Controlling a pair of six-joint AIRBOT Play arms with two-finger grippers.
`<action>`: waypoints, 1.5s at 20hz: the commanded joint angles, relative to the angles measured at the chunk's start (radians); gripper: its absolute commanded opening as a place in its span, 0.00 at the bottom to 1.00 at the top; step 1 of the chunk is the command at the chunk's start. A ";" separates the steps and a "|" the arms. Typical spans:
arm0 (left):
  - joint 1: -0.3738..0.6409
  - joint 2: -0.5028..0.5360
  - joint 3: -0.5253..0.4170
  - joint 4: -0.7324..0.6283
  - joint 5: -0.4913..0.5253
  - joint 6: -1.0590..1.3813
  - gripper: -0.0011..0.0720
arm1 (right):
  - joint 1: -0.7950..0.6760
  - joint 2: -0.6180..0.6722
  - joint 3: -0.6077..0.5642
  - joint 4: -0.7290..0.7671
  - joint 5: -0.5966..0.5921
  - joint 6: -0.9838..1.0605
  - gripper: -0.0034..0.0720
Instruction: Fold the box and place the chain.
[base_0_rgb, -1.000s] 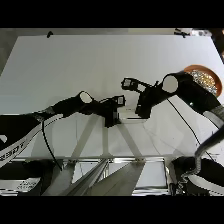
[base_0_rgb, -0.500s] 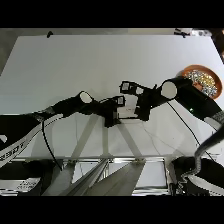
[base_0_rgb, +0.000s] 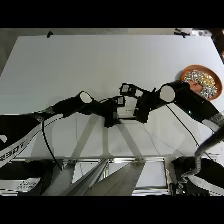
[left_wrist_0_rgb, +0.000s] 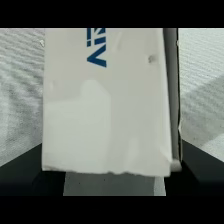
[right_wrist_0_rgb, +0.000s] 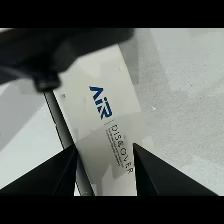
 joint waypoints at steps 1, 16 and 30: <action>0.000 0.001 0.000 -0.002 0.000 -0.002 0.39 | 0.017 0.012 -0.005 0.003 0.021 0.000 0.50; 0.000 0.001 0.000 -0.002 0.000 -0.002 0.39 | -0.008 0.204 -0.006 0.053 0.016 0.005 0.05; 0.000 0.001 0.000 -0.002 0.000 -0.002 0.39 | -0.091 0.331 -0.518 0.701 -0.517 0.047 0.05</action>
